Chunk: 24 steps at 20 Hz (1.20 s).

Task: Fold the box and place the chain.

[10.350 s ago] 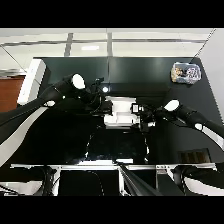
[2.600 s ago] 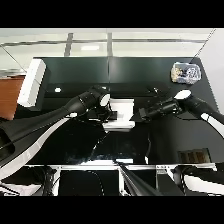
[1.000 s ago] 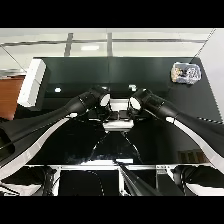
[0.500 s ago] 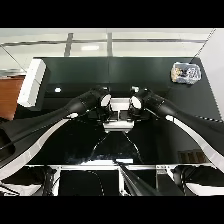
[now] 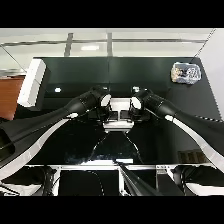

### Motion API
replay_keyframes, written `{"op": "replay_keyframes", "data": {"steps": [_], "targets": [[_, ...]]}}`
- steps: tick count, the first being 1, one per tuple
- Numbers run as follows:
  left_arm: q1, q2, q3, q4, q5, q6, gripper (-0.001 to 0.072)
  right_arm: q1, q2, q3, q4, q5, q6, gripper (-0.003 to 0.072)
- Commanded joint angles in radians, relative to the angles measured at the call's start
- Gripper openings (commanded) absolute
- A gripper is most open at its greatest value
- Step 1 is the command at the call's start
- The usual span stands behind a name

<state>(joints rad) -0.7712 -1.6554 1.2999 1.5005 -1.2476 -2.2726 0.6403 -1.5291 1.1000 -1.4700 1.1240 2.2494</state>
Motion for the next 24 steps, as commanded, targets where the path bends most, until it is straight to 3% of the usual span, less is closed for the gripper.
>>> {"op": "replay_keyframes", "data": {"steps": [1, 3, 5, 6, 11, 12, 13, 14, 20, 24], "targets": [[0.001, 0.000, 0.001, -0.002, 0.006, 0.001, 0.0028, 0.002, 0.003, 0.001, 0.023, 0.004, -0.015, 0.0321], [0.001, 0.000, 0.001, -0.002, 0.005, 0.001, 0.0028, 0.002, 0.003, 0.001, 0.020, 0.018, -0.025, 0.0320], [0.000, 0.000, 0.001, -0.002, 0.004, 0.001, 0.0028, 0.002, 0.003, 0.001, 0.021, 0.013, -0.027, 0.0266], [0.001, 0.000, 0.001, -0.002, 0.005, 0.001, 0.0028, 0.002, 0.002, 0.001, 0.022, 0.013, -0.040, 0.0009], [0.001, 0.000, 0.001, -0.002, 0.005, 0.001, 0.0028, 0.001, 0.005, 0.001, 0.019, 0.013, -0.048, 0.0021], [0.001, 0.000, 0.001, -0.002, 0.005, 0.001, 0.0028, -0.002, 0.011, 0.001, 0.020, 0.009, -0.048, 0.0109], [0.001, 0.000, 0.001, -0.002, 0.005, 0.001, 0.0028, -0.006, 0.022, 0.002, 0.020, 0.007, -0.048, 0.0348], [0.001, 0.000, 0.001, -0.002, 0.005, 0.001, 0.0028, -0.011, 0.035, 0.005, 0.019, 0.010, -0.048, 0.0450], [0.001, 0.000, 0.001, -0.002, 0.005, 0.001, 0.0028, -0.023, 0.264, 0.023, -0.068, 0.048, -0.146, 0.0451], [0.001, 0.000, 0.001, -0.003, 0.004, 0.001, 0.0028, -0.080, 0.468, 0.026, -0.310, 0.098, -0.155, 0.0451]]}}
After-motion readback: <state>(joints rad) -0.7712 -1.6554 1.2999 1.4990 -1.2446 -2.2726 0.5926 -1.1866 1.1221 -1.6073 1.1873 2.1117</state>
